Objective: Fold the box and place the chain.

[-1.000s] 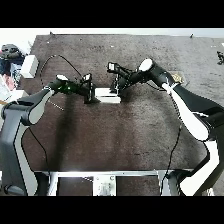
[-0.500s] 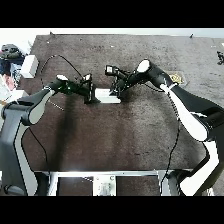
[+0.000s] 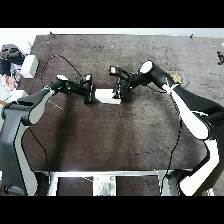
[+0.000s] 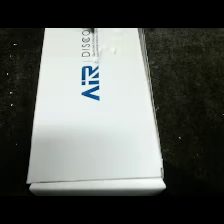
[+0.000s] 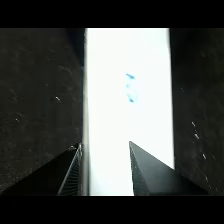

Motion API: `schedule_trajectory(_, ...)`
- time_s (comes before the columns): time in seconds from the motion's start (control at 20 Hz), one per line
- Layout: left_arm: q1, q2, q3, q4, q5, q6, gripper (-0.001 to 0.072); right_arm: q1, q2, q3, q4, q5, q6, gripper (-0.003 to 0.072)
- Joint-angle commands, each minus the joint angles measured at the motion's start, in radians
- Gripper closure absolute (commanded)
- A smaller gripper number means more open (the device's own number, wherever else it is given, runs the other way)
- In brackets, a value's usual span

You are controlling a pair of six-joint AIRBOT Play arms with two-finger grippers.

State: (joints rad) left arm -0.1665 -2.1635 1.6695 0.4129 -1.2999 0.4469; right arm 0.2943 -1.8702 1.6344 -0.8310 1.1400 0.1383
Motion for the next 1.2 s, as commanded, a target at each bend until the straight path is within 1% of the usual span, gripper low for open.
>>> schedule_trajectory(0.0,0.0,0.001,0.001,-0.001,0.006,-0.002,0.0355,-0.048,0.006,0.0,0.221,-0.001,-0.004,0.0473)
schedule_trajectory(0.05,0.0,0.001,0.001,-0.001,0.006,-0.002,0.0355,-0.06,0.005,0.0,0.261,0.009,-0.004,0.0651)
schedule_trajectory(0.1,0.0,0.001,0.001,-0.001,0.006,-0.002,0.0355,-0.066,0.003,0.0,0.272,0.019,-0.003,0.0674)
schedule_trajectory(0.35,0.0,0.001,0.001,-0.001,0.006,-0.002,0.0355,-0.067,-0.071,-0.001,0.27,0.124,0.025,0.0674)
schedule_trajectory(0.45,0.0,0.001,0.001,-0.001,0.006,-0.002,0.0355,-0.067,-0.102,-0.001,0.258,0.139,0.05,0.0674)
schedule_trajectory(0.7,0.0,0.001,0.001,-0.001,0.006,-0.002,0.0355,-0.067,-0.114,0.0,0.152,0.133,0.066,0.0674)
schedule_trajectory(0.85,0.0,0.001,0.001,-0.001,0.006,-0.002,0.0355,-0.067,-0.113,0.0,0.143,0.119,0.066,0.0675)
schedule_trajectory(1.0,0.0,0.001,0.001,-0.001,0.006,-0.002,0.0355,-0.067,-0.072,0.001,0.175,0.108,0.065,0.0676)
schedule_trajectory(1.15,0.0,0.001,0.001,-0.001,0.006,-0.002,0.0355,-0.067,0.031,0.001,0.241,0.079,0.066,0.0677)
